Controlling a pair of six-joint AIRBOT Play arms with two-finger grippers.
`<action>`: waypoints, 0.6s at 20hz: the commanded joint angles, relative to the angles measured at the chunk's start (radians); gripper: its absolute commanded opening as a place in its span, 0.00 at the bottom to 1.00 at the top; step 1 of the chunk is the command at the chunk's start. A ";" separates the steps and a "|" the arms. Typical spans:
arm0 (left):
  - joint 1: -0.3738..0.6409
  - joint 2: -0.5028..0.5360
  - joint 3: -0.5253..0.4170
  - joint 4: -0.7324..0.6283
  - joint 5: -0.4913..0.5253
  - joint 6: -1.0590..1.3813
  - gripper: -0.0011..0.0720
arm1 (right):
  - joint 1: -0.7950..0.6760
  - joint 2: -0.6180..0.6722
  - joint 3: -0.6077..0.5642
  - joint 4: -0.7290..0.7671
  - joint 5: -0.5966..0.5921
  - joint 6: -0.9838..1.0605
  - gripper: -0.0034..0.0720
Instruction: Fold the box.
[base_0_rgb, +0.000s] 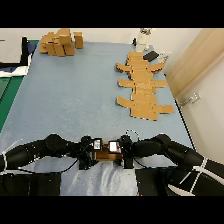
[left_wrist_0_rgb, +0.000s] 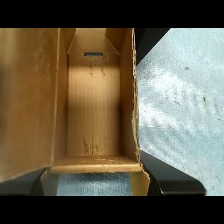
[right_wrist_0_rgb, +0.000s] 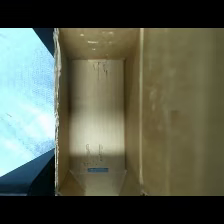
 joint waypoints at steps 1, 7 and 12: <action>0.000 0.000 0.001 0.000 -0.001 0.000 0.82 | -0.009 0.018 0.001 -0.010 0.003 0.015 1.00; 0.000 0.000 0.001 0.000 0.000 0.000 0.82 | -0.009 0.101 0.001 -0.142 -0.028 0.175 1.00; 0.000 0.000 0.001 0.000 0.000 0.000 0.82 | -0.009 0.295 0.016 -0.225 -0.090 0.428 1.00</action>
